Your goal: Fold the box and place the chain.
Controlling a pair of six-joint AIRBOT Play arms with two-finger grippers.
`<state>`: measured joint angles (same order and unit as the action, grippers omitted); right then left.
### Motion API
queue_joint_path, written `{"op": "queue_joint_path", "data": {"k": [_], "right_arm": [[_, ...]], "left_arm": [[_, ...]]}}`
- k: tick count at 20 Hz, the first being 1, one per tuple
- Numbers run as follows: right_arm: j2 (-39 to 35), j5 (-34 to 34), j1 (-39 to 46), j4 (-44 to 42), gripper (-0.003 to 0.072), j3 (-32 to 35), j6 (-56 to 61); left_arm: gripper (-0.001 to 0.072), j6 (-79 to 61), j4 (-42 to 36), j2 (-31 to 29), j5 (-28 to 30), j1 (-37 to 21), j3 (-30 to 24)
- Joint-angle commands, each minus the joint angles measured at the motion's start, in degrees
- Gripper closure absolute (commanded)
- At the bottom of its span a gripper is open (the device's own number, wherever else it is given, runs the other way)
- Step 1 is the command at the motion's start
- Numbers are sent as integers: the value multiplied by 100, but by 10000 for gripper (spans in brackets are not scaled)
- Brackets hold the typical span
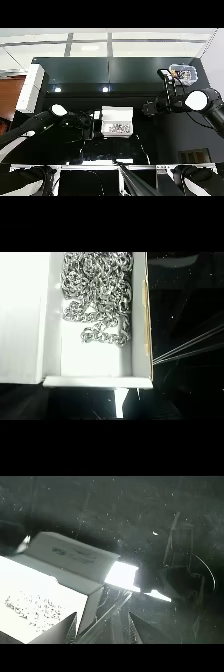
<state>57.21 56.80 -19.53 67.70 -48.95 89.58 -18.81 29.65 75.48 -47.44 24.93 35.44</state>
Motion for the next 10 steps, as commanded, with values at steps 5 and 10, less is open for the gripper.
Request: {"op": "queue_joint_path", "data": {"k": [5, 10], "right_arm": [[129, -1346, 0, -122, -21, 4, 243], [1259, -1838, -7, -1445, -15, 4, -1176]], "left_arm": [[323, 0, -28, 4, 302, 264, 4], [323, 9, -35, 4, 339, 264, 4]]}}
